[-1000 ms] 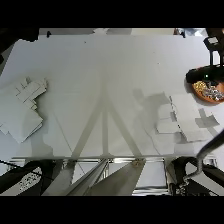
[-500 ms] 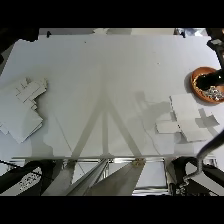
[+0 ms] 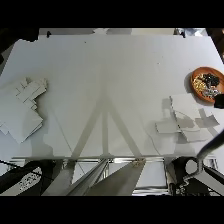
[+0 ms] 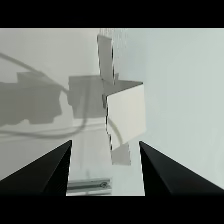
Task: Fold the box and place the chain.
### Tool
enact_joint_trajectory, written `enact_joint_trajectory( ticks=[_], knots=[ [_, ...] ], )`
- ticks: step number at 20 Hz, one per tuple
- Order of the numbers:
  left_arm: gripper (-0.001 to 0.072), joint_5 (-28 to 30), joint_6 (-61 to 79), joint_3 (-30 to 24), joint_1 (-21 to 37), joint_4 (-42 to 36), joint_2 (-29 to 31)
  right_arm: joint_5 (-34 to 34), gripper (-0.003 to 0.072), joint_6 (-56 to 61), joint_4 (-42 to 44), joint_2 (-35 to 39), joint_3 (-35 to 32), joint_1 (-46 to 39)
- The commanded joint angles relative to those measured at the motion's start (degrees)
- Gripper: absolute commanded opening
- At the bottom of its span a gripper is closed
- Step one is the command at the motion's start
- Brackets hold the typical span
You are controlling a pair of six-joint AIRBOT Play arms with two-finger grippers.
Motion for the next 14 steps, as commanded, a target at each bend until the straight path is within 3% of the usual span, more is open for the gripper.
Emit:
enact_joint_trajectory(
  ticks=[1,6,14],
  knots=[
    [0.07,0.02,0.02,0.02,-0.04,0.0,0.04,-1.36,0.0547,-5.81,-0.98,-0.07,-5.86,-3.5],
    [0.07,0.02,0.0,0.02,-0.04,0.0,0.04,-5.53,0.0624,-6.93,-0.35,-0.96,-6.05,-3.5],
    [0.07,0.02,0.0,0.02,-0.04,0.0,0.04,-5.97,0.062,-5.75,-4.42,-6.91,-6.05,-3.5]
  ],
)
